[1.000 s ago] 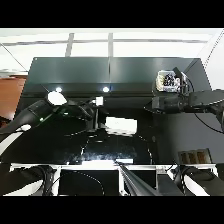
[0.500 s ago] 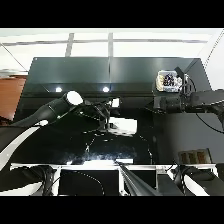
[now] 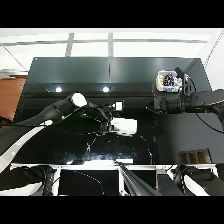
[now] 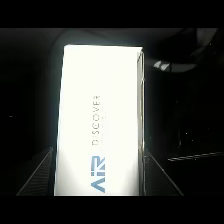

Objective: Fold the box and place the chain.

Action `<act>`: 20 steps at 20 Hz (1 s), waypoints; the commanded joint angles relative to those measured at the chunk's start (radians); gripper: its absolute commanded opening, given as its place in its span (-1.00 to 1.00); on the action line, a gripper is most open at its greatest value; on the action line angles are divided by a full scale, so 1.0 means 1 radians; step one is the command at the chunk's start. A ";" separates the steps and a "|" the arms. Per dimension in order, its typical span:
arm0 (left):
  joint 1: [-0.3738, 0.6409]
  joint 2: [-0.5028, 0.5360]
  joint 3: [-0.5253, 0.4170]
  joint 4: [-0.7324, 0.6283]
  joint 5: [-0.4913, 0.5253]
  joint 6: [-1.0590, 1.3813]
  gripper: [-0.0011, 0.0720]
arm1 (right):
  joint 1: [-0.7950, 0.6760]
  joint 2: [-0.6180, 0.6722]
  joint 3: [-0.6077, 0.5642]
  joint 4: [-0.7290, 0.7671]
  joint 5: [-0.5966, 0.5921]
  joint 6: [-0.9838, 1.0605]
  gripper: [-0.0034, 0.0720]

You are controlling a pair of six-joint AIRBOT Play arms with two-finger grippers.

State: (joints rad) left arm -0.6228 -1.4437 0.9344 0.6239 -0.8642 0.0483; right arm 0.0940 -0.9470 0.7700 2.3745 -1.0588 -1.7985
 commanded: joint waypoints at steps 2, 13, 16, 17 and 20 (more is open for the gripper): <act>-0.008 -0.014 0.000 0.000 0.013 -0.001 0.99 | 0.000 0.001 0.000 -0.001 0.003 0.001 -0.85; -0.036 -0.032 0.002 0.204 0.093 -0.274 0.53 | 0.000 0.001 0.000 -0.010 0.017 0.001 -0.85; 0.044 0.010 0.004 0.356 0.069 -0.421 0.36 | 0.000 0.001 0.000 -0.011 0.028 0.002 -0.85; 0.087 0.022 0.008 0.391 0.063 -0.455 0.36 | 0.000 0.001 0.001 -0.011 0.028 0.003 -0.85; 0.277 0.047 0.042 0.449 0.055 -0.540 0.36 | 0.000 0.001 0.000 -0.011 0.030 0.010 -0.85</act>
